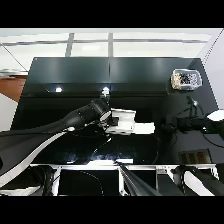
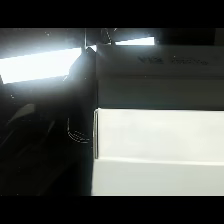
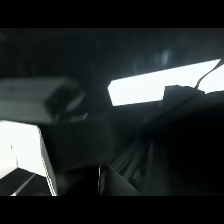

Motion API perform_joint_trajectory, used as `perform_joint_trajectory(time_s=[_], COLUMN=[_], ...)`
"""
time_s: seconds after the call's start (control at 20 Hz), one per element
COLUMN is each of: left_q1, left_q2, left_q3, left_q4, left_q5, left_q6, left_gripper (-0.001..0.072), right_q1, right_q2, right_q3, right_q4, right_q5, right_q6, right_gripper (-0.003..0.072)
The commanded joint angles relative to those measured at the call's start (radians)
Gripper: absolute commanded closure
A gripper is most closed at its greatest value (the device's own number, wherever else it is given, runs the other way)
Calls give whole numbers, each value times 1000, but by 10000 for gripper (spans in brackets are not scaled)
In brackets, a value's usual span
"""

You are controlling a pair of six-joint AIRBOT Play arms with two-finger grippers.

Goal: Fold the box and place the chain.

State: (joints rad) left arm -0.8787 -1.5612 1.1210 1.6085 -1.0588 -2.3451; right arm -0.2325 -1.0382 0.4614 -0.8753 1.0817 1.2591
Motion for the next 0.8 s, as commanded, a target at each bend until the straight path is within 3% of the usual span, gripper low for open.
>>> perform_joint_trajectory(time_s=[0.0, 0.3, 0.35, 0.45, 0.75], left_q1=[1, 1, 1, 1, 1], left_q2=[-4, -4, -4, -4, -4], left_q3=[-1, -1, -1, -1, -1], left_q4=[2, 2, 2, 3, 3], left_q5=[2, -2, -3, -13, -21], left_q6=[0, 0, 0, 0, 0], left_gripper=[682, 682, 682, 682, 682], right_q1=[95, 268, 268, 268, 266], right_q2=[-94, -203, -203, -203, -203], right_q3=[-40, -34, -19, 17, 105], right_q4=[96, 356, 359, 333, 325], right_q5=[-6, -82, -52, -18, 79], right_q6=[48, -85, -106, -116, -131], right_gripper=[650, 649, 563, 20, -6])
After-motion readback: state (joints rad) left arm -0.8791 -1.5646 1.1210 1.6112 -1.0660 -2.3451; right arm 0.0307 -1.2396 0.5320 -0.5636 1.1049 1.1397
